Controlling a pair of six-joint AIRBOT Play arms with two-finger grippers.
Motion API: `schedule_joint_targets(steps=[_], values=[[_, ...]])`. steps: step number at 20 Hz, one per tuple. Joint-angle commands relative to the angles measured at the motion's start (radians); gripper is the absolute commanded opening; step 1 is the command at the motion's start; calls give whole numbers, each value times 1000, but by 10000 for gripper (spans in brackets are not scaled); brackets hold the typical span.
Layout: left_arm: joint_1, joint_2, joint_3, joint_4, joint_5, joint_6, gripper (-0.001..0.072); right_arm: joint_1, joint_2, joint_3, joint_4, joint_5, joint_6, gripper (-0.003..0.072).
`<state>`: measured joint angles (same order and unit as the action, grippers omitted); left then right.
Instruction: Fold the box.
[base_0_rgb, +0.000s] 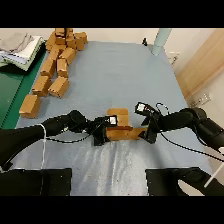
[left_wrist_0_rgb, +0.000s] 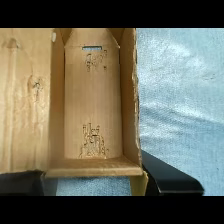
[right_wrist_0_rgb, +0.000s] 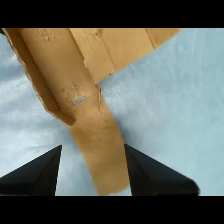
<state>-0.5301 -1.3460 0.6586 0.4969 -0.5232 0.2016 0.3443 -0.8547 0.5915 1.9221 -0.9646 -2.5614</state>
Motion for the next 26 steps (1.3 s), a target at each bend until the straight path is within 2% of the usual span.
schedule_joint_targets(steps=[1, 5, 8, 9, 10, 11, 13, 14, 19, 23, 24, 25, 26], values=[[1, 0, 1, 0, 0, 0, 401, 1, -68, -14, 54, 89, -253, 589], [0, 0, 1, 0, -1, 0, 401, 1, -126, -17, 97, 84, -359, 589], [0, 0, 1, 0, 0, 0, 401, 2, -137, -18, 182, 95, -444, 581], [0, 0, 1, 0, 0, 0, 401, 9, -145, -18, 187, 113, -443, 555], [0, 0, 1, 0, 0, 0, 402, 23, -153, -17, 186, 127, -443, 421], [0, 0, 1, 0, 0, 0, 401, 38, -161, -17, 187, 138, -443, 345], [0, 0, 1, 0, 0, 0, 401, 74, -172, -17, 188, 162, -443, 304], [0, 0, 1, 0, 0, 0, 402, 93, -175, -17, 187, 175, -443, 217], [0, 0, 1, 0, 0, 0, 401, 142, -175, -17, 188, 234, -443, 213], [0, 0, 1, 0, 0, 0, 402, 145, -175, -18, 189, 228, -443, 238], [0, 0, 1, 0, 0, 0, 402, 149, -175, -18, 189, 225, -443, 389], [0, 0, 1, 0, 0, 0, 401, 151, -177, -21, 198, 222, -443, 598], [0, 0, 1, 0, 0, 0, 401, 151, -182, -24, 203, 220, -443, 599]])
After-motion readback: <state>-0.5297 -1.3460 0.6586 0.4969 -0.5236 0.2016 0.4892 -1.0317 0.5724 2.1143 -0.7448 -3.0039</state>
